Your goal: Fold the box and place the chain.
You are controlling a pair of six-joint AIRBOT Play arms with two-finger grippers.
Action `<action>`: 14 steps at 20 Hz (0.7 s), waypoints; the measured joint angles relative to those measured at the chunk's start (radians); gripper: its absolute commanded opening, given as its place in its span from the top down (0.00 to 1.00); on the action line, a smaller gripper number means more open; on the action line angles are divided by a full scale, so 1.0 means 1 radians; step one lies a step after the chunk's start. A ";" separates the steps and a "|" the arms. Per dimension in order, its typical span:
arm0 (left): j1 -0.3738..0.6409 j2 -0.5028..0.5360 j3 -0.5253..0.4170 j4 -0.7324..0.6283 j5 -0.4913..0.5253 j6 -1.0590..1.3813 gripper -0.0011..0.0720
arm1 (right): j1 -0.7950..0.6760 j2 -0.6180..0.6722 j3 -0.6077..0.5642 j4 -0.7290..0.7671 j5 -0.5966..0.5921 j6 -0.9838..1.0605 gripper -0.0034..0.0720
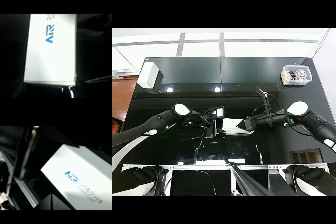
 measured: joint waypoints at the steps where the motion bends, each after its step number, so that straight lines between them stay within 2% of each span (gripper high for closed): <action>1: 0.000 0.000 0.000 0.000 0.000 0.000 0.35 | 0.000 -0.011 -0.005 0.005 -0.014 0.005 0.93; 7: 0.000 0.000 0.000 0.000 0.000 0.001 0.35 | 0.000 -0.080 -0.018 -0.026 -0.037 0.041 0.93; 14: 0.000 0.000 0.000 0.000 0.000 0.000 0.35 | 0.000 -0.098 -0.020 -0.075 -0.057 0.050 0.93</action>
